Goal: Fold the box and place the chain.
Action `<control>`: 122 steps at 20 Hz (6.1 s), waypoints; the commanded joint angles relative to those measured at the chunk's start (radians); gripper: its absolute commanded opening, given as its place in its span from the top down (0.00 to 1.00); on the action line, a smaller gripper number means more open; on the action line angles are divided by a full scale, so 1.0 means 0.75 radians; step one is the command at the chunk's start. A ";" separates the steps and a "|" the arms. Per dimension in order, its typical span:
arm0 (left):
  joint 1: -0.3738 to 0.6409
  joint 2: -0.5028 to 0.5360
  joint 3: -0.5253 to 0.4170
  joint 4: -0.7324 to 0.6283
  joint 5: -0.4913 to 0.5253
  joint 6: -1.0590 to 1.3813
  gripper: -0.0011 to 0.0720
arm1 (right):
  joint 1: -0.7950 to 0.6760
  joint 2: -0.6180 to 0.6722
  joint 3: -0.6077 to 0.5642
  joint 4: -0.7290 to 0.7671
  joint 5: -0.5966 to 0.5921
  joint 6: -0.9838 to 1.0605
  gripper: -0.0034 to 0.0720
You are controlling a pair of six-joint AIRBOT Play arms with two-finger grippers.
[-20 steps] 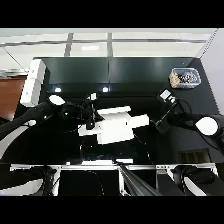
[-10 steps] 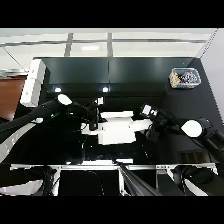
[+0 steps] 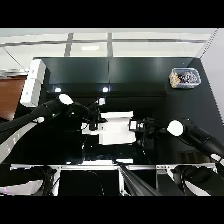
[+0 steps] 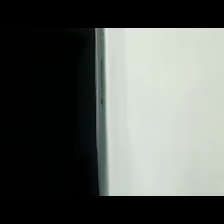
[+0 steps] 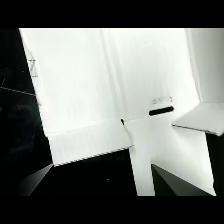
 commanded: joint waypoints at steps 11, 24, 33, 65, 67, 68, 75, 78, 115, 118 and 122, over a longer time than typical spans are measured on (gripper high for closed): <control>-0.001 -0.001 0.002 0.002 0.001 -0.001 0.96 | 0.049 -0.071 0.000 0.178 -0.149 -0.184 0.02; -0.001 -0.001 0.002 0.002 0.001 -0.001 0.95 | 0.049 -0.008 0.002 0.167 -0.133 0.092 0.02; -0.001 -0.001 0.002 0.002 0.001 -0.002 0.95 | 0.050 -0.008 0.002 0.179 -0.194 0.203 0.02; -0.003 -0.001 0.023 0.095 -0.035 0.014 0.96 | -0.184 -0.123 0.133 0.643 -0.024 -0.591 0.02; -0.003 -0.001 0.023 0.095 -0.032 0.036 0.96 | -0.183 -0.159 0.132 0.696 -0.015 -0.653 0.02; -0.006 -0.001 0.023 0.095 -0.023 0.036 0.96 | -0.183 -0.180 0.132 0.717 -0.002 -0.677 0.02; -0.018 -0.015 0.023 0.096 0.006 0.034 0.96 | -0.179 -0.327 0.126 0.726 0.002 -0.833 0.02; -0.019 -0.015 0.023 0.096 0.006 0.034 0.96 | -0.180 -0.367 0.126 0.706 -0.002 -0.836 0.02; 0.175 0.430 0.022 0.437 -0.299 -0.891 0.04 | -0.130 -0.377 0.127 0.576 -0.068 -0.656 0.94; 0.144 0.417 -0.032 0.346 -0.367 -1.264 0.75 | -0.131 -0.377 0.127 0.575 -0.071 -0.655 0.94; 0.079 0.332 -0.112 -0.072 -0.278 -1.076 0.96 | -0.130 -0.377 0.127 0.575 -0.073 -0.656 0.94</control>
